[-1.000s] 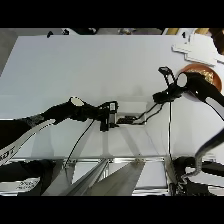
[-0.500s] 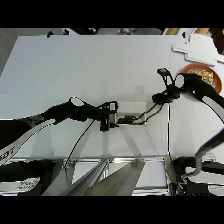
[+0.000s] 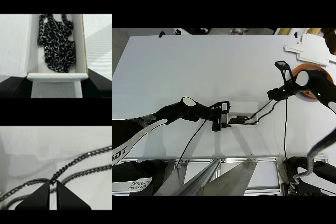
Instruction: Fold the box and place the chain.
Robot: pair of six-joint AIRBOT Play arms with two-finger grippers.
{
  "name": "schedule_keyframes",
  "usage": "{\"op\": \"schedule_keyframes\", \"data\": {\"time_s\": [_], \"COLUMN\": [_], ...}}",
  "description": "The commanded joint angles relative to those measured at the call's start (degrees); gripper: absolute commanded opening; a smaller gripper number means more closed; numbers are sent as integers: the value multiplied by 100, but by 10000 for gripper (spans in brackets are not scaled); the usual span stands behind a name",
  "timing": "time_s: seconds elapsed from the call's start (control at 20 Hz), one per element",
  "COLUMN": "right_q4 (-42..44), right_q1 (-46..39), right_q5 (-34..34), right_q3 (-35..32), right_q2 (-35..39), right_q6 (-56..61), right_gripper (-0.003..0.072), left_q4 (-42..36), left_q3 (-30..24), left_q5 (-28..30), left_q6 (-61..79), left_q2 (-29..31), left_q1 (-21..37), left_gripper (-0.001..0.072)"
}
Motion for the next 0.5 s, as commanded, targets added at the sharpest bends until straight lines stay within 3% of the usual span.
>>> {"op": "schedule_keyframes", "data": {"time_s": [0.0, 0.3, 0.45], "right_q4": [715, 1001, 1572], "right_q1": [48, 610, 776], "right_q5": [422, 839, 848], "right_q3": [4, 4, 4], "right_q2": [778, 1899, 2229], "right_q6": [-205, -337, -487], "right_gripper": [17, 17, 17], "left_q4": [2, 2, 2], "left_q3": [2, 2, 2], "left_q5": [2, 2, 2], "left_q6": [0, 0, 0], "left_q2": [0, 0, 0], "left_q1": [0, 0, 0], "left_gripper": [83, 83, 83]}}
